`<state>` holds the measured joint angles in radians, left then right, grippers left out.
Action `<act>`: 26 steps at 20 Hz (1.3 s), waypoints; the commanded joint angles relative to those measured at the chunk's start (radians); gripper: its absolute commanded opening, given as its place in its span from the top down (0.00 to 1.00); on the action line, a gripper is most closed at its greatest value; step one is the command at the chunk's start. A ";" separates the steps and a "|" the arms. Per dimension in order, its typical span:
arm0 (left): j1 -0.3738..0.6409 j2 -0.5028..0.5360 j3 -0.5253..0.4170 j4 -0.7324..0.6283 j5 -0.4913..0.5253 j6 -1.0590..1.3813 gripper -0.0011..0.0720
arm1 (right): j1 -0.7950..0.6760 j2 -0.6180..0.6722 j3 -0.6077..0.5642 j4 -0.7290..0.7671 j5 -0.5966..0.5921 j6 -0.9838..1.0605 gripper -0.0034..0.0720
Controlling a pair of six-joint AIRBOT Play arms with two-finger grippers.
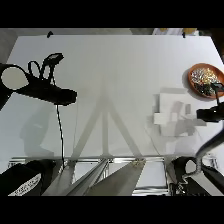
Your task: Fold the box and place the chain.
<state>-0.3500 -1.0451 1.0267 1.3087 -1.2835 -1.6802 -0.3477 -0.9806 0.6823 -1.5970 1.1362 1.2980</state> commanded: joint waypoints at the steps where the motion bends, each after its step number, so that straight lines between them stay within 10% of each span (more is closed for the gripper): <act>1: -0.001 0.001 0.000 0.001 0.000 0.000 0.94 | 0.175 0.097 -0.024 0.245 -0.016 -0.050 0.93; 10: -0.001 0.001 0.000 0.004 0.101 0.008 0.94 | 0.505 0.324 -0.221 0.377 -0.201 -0.039 0.93; 21: -0.002 -0.095 0.000 -0.157 0.315 0.123 0.93 | 0.523 0.327 -0.249 0.383 -0.190 -0.039 0.93; 26: -0.001 -0.349 0.000 -0.687 0.285 0.640 0.48 | 0.523 0.327 -0.249 0.383 -0.186 -0.039 0.93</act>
<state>-0.3511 -1.2678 1.0267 0.9478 -0.9844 -1.3529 0.1741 -0.6552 0.4335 -1.2148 0.9470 1.2587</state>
